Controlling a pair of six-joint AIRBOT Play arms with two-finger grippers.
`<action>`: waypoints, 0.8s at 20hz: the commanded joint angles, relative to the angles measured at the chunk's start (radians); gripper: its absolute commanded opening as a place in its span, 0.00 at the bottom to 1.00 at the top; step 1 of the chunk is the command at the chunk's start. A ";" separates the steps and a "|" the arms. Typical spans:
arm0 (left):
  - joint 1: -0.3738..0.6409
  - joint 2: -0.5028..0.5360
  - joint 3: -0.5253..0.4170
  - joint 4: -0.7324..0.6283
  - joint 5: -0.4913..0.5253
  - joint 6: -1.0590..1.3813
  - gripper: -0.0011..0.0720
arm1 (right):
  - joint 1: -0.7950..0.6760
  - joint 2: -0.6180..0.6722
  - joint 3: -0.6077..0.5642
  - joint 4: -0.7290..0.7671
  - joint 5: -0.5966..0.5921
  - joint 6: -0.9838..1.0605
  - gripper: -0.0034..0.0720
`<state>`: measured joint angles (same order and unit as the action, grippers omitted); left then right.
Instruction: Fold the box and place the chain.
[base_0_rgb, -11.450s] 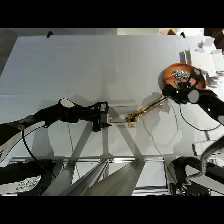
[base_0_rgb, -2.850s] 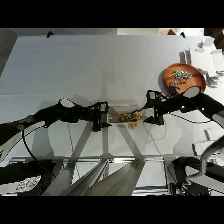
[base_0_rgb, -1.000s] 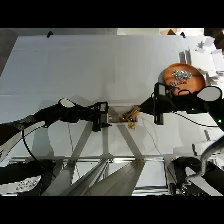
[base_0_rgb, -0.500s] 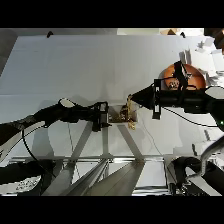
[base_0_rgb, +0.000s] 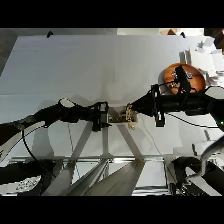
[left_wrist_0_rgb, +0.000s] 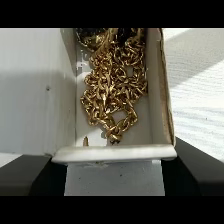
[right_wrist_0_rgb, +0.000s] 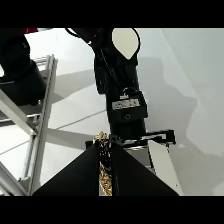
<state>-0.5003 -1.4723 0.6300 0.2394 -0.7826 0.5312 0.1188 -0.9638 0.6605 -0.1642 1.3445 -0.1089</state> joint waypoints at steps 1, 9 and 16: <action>0.000 0.000 0.000 0.000 0.000 0.000 0.31 | -0.001 0.001 0.000 -0.007 -0.014 0.000 0.08; 0.000 0.000 0.000 0.000 0.000 0.000 0.31 | 0.013 0.001 0.000 -0.304 0.080 0.061 0.08; 0.000 0.000 0.000 0.000 0.000 0.000 0.31 | 0.131 -0.010 0.000 -0.381 -0.160 0.113 0.08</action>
<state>-0.5003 -1.4723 0.6300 0.2398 -0.7826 0.5312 0.2089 -0.9668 0.6605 -0.5106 1.3155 -0.0277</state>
